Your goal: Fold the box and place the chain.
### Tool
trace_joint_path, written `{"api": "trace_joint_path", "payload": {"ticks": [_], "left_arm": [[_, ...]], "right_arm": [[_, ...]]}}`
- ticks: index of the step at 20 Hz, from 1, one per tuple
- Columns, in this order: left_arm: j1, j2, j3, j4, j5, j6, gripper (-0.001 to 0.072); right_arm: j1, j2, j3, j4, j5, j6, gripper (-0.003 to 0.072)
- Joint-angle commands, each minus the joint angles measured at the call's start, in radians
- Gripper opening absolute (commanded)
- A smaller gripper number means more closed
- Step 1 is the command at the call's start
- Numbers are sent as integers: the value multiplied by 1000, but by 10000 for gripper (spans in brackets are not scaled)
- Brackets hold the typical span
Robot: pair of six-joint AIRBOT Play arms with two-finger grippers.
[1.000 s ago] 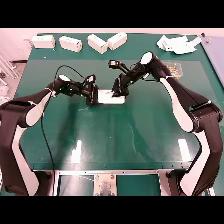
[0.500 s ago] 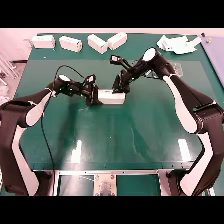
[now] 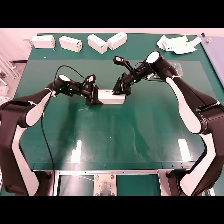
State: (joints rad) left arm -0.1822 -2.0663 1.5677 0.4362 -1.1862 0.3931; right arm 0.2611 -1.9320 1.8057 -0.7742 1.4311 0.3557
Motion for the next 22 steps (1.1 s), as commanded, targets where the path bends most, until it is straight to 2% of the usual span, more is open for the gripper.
{"api": "trace_joint_path", "payload": {"ticks": [1, 4, 8, 9, 10, 11, 12, 19, 20, 21, 22], "left_arm": [[0, 0, 1, 0, 0, 0, 470], [0, 0, 1, 0, 0, 0, 470], [0, 0, 1, 0, 0, 0, 470], [0, 0, 1, 0, 0, 0, 470], [0, 0, 1, 0, 0, 0, 471], [0, 0, 1, 0, 0, 0, 471], [0, 0, 1, 0, 0, 0, 471], [0, 0, 1, 0, 0, 0, 471], [0, 0, 1, 0, 0, 0, 471], [0, 0, 1, 0, 0, 0, 471], [0, 0, 1, 0, 0, 0, 470]], "right_arm": [[-1, 17, -52, 58, -31, -31, 268], [-3, 55, -120, 60, -63, -40, 267], [-12, 133, -250, 103, -192, -107, 276], [-14, 134, -268, 144, -207, -143, 345], [-14, 134, -286, 154, -240, -170, 371], [-14, 134, -302, 156, -283, -189, 453], [-14, 134, -319, 157, -317, -206, 458], [-14, 134, -342, 158, -321, -274, 457], [-14, 134, -342, 158, -320, -286, 475], [-14, 134, -342, 158, -319, -291, 526], [-14, 134, -342, 158, -317, -307, 526]]}}
